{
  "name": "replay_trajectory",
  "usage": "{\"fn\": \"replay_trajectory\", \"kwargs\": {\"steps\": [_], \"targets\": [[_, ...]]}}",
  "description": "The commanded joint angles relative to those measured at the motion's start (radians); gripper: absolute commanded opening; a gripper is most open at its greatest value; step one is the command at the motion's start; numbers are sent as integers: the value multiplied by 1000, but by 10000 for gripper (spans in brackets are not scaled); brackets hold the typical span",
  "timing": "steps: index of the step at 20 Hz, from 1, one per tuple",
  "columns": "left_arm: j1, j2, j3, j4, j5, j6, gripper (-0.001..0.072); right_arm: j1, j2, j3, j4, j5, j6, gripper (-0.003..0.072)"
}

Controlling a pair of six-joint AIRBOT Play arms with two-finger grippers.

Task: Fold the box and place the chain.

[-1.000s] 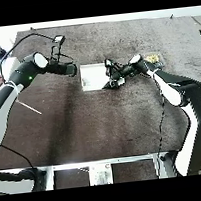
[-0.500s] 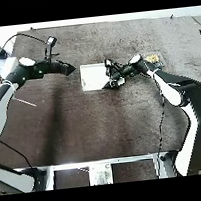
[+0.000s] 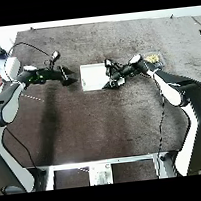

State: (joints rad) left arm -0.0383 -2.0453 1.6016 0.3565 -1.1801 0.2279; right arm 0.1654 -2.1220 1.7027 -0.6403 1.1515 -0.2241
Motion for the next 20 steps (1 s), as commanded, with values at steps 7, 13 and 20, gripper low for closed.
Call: {"fn": "replay_trajectory", "kwargs": {"steps": [7, 13, 20], "targets": [[-87, -46, 10, 84, -59, 219, 720, 0, -1, 0, 0, 0, 0, 472], [-90, -51, 10, 74, -70, 218, 720, 0, -1, 0, 0, 0, 0, 471], [-107, -56, 9, 52, -41, 218, 720, 0, -1, 0, 0, 0, 0, 471]]}}
